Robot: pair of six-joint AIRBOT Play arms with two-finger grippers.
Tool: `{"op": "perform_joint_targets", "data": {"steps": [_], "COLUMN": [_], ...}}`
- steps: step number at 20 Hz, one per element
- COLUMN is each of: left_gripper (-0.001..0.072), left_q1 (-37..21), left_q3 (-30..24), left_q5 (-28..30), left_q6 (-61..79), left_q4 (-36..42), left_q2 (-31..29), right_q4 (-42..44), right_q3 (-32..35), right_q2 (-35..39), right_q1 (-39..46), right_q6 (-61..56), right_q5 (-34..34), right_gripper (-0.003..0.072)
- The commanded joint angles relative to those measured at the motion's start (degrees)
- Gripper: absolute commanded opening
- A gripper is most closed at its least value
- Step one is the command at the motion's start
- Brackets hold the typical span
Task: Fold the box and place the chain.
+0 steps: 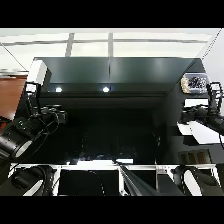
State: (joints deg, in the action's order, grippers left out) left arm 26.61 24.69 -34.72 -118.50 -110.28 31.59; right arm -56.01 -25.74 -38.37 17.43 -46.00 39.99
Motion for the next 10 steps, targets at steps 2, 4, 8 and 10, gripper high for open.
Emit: {"op": "perform_joint_targets", "data": {"steps": [2,4,8,10], "left_gripper": [0.0026,0.0027,0.0026,0.0027], "left_q1": [-0.04,-0.04,-0.07,-0.04], "left_q3": [0.04,0.04,0.04,0.04], "left_q5": [0.02,0.09,0.33,2.08], "left_q6": [0.02,-0.04,-0.22,-0.24], "left_q4": [-0.02,-0.02,-0.15,-0.20], "left_q2": [0.02,0.02,0.02,0.02], "right_q4": [0.00,0.00,0.74,3.65], "right_q3": [0.04,0.04,0.04,0.04], "right_q2": [0.04,0.04,0.04,0.04], "right_q1": [-0.07,-0.07,-0.07,-0.07], "right_q6": [-0.02,0.00,-0.04,-0.04], "right_q5": [0.02,0.00,-3.37,-4.48], "right_gripper": [0.0015,0.0015,0.0015,0.0015]}}
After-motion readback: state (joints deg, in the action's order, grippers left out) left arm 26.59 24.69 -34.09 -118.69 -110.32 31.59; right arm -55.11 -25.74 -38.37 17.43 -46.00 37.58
